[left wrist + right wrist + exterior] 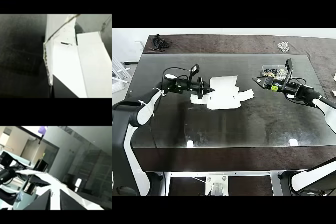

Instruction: Fold the box and place the chain.

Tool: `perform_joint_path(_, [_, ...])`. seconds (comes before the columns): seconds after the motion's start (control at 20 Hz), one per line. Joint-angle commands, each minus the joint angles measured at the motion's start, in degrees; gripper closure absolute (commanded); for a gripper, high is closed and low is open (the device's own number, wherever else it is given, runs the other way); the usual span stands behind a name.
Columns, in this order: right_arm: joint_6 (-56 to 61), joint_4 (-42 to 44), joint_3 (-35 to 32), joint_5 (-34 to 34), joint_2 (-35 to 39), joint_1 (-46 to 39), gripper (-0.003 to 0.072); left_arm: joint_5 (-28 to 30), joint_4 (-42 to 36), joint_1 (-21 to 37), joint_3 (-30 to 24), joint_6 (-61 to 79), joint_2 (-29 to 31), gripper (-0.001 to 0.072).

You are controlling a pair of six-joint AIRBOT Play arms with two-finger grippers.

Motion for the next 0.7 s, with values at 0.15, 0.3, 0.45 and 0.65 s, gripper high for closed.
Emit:
perform_joint_path(0.15, [-0.1,0.3,0.0,2.1,0.0,0.5,0.0549,0.8,3.8,0.0,-0.5,3.5,-0.2,0.0692])
perform_joint_path(0.3, [-1.0,0.9,0.0,5.2,0.1,0.5,0.0582,-1.5,3.8,0.0,-0.5,4.4,-1.8,0.0692])
perform_joint_path(0.45, [-5.1,2.2,-1.1,8.3,2.3,0.5,0.0673,-3.7,3.4,0.0,-0.4,6.2,-2.1,0.0692])
perform_joint_path(0.65, [-8.2,2.1,-4.7,5.0,7.1,0.6,0.0672,-5.2,4.0,0.0,-0.1,6.9,-2.1,0.0692])
